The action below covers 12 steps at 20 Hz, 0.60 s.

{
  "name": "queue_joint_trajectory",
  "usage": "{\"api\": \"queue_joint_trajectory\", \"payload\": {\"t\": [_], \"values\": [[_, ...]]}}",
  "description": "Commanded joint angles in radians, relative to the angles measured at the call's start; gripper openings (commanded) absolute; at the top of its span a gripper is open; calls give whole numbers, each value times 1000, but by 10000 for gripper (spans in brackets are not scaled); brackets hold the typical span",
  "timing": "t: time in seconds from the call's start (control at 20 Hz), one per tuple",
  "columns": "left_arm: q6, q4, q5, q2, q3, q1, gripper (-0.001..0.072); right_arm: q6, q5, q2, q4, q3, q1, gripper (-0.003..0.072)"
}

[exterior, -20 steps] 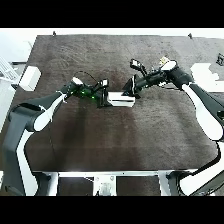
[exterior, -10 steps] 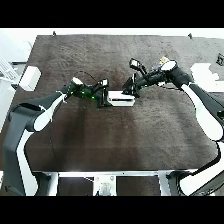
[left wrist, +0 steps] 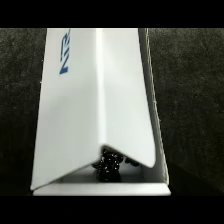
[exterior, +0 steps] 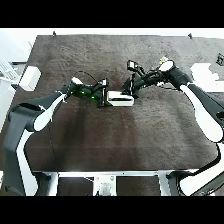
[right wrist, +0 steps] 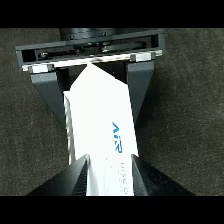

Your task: Fold the box and place the chain.

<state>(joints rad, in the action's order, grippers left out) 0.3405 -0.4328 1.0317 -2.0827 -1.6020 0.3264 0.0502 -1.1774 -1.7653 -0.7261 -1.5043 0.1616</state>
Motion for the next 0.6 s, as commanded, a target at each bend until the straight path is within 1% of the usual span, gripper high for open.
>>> {"api": "queue_joint_trajectory", "payload": {"t": [0.0,0.2,0.4,0.55], "values": [[1,-1,0,0,0,1,525,14,26,6,-20,6,6,304],[1,-1,0,0,0,1,526,21,59,12,-31,28,7,302],[1,-1,0,0,0,1,525,21,113,55,-51,84,19,298],[1,-1,0,0,0,1,525,20,141,58,-52,112,27,298]]}}
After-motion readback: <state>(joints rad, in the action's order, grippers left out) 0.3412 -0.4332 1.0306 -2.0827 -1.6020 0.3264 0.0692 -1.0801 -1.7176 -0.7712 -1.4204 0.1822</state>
